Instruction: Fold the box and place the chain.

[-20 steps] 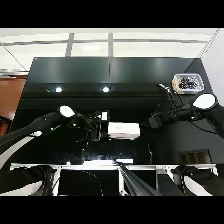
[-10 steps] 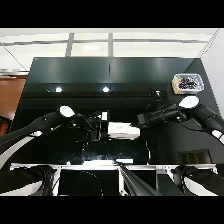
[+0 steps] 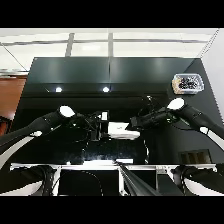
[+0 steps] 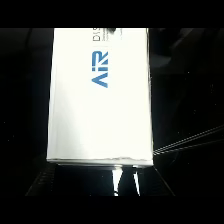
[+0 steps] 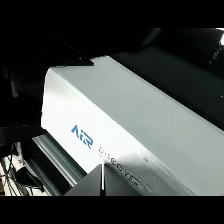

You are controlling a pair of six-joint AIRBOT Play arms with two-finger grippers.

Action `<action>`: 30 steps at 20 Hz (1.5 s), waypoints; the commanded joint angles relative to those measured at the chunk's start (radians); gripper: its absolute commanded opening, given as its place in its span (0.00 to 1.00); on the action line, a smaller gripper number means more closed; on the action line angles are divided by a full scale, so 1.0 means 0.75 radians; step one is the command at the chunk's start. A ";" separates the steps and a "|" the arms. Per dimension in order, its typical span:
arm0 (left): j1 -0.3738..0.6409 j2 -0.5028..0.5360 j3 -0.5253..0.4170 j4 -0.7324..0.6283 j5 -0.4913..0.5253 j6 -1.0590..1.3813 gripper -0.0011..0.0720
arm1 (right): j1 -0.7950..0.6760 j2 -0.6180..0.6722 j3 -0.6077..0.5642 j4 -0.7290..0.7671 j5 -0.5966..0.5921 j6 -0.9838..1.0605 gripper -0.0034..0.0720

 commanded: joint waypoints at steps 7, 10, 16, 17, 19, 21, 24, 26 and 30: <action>-0.001 -0.001 0.001 0.000 -0.001 -0.001 0.56 | 0.009 -0.020 0.001 -0.049 -0.047 0.002 0.06; -0.001 -0.001 0.001 0.001 0.005 0.000 0.56 | -0.022 0.001 0.023 -0.035 0.054 0.002 0.06; 0.007 0.080 0.001 0.016 0.012 -0.011 0.99 | -0.363 0.347 0.130 -0.115 0.375 0.024 0.06; 0.010 0.105 0.001 0.043 0.008 -0.015 0.99 | -0.461 0.432 0.130 -0.183 0.393 0.041 0.06; 0.010 0.168 0.002 0.138 0.002 -0.130 0.99 | -0.644 0.574 0.130 -0.349 0.446 0.072 0.06; 0.010 0.223 0.008 0.183 -0.040 -0.257 0.99 | -0.792 0.671 0.128 -0.450 0.482 0.074 0.06; -0.040 0.249 0.052 0.165 -0.067 -0.262 0.99 | -0.839 0.740 0.097 -0.418 0.386 0.107 0.06; -0.106 0.244 0.100 0.164 -0.020 -0.308 0.99 | -0.826 0.740 0.072 -0.393 0.343 0.108 0.06; -0.238 0.108 0.233 0.165 0.124 -0.465 0.99 | -0.824 0.740 0.020 -0.390 0.283 0.107 0.06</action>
